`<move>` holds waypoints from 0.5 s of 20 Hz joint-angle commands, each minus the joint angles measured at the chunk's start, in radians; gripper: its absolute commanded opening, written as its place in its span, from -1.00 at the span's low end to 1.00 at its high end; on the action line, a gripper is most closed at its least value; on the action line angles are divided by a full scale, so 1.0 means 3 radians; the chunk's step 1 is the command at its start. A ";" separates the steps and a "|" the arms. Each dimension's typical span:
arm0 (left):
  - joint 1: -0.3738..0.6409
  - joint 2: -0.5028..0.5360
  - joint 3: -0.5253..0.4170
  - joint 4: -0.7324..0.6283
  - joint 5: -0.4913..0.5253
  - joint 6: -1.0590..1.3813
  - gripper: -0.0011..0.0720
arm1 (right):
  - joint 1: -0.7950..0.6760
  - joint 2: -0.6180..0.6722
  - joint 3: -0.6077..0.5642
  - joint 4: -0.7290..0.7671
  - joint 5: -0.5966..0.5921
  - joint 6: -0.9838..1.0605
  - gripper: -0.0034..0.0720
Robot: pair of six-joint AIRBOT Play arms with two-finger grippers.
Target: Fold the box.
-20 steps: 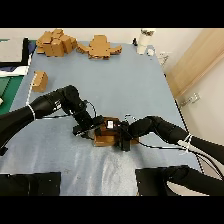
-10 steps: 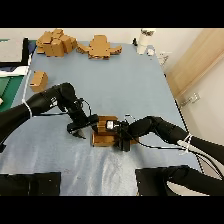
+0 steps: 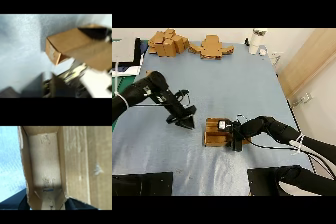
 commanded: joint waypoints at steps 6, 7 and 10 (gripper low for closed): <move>0.0394 -0.0001 0.0001 -0.0031 0.0393 0.3072 -0.94 | -0.0001 0.0001 0.0001 -0.0001 -0.0003 0.0003 0.45; 0.0360 0.0001 0.0003 -0.0031 0.0477 0.3203 -0.94 | -0.0001 0.0001 0.0001 -0.0001 -0.0003 0.0003 0.45; 0.0209 0.0003 0.0001 -0.0031 0.0724 0.3602 -0.94 | -0.0001 0.0001 0.0001 -0.0001 -0.0003 0.0003 0.45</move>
